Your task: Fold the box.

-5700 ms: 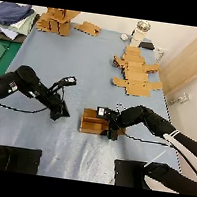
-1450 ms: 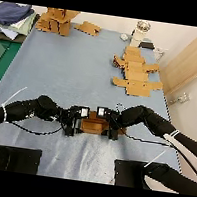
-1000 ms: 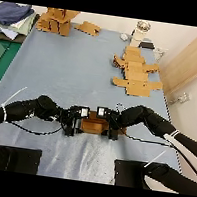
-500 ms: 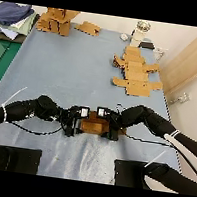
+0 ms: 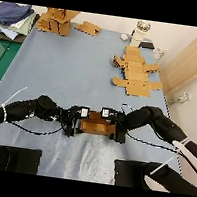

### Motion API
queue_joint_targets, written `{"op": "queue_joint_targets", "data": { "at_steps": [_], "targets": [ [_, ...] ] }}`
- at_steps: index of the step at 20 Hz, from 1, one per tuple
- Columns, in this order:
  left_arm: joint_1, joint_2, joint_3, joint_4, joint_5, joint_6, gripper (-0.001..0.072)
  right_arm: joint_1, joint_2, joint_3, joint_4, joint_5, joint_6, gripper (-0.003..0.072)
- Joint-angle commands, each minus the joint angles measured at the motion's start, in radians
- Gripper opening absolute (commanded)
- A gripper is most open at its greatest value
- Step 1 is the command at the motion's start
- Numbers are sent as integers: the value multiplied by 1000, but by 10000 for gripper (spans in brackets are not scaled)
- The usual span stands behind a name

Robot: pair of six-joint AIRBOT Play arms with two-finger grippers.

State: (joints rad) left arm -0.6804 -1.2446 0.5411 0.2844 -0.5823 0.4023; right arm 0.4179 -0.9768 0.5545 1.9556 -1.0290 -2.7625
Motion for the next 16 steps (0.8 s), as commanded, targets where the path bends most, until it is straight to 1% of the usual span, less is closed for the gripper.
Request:
{"op": "queue_joint_targets", "data": {
  "at_steps": [1, 4, 6, 8, 10, 12, 13, 16],
  "targets": [
    [0, 0, 1, 0, 0, 0, 478, -1, 100, 1, -81, -19, 166, 712],
    [1, 0, 1, 0, 0, 0, 478, 0, 195, 1, -43, -19, 357, 712],
    [0, 0, 1, 0, 0, 0, 478, 0, 243, 1, 15, -19, 507, 712],
    [1, 0, 1, 0, 0, 0, 479, 0, 276, 1, 93, -20, 598, 710],
    [0, 0, 1, 0, 0, 0, 478, 0, 297, 1, 170, -36, 620, 709],
    [0, 0, 1, 0, 0, 0, 478, 0, 304, 1, 211, -75, 644, 709],
    [0, 0, 1, 0, 0, 1, 479, 0, 305, 1, 222, -97, 688, 709],
    [1, 0, 1, 0, -3, -13, 479, 0, 305, 1, 225, -103, 864, 709]
  ]
}}
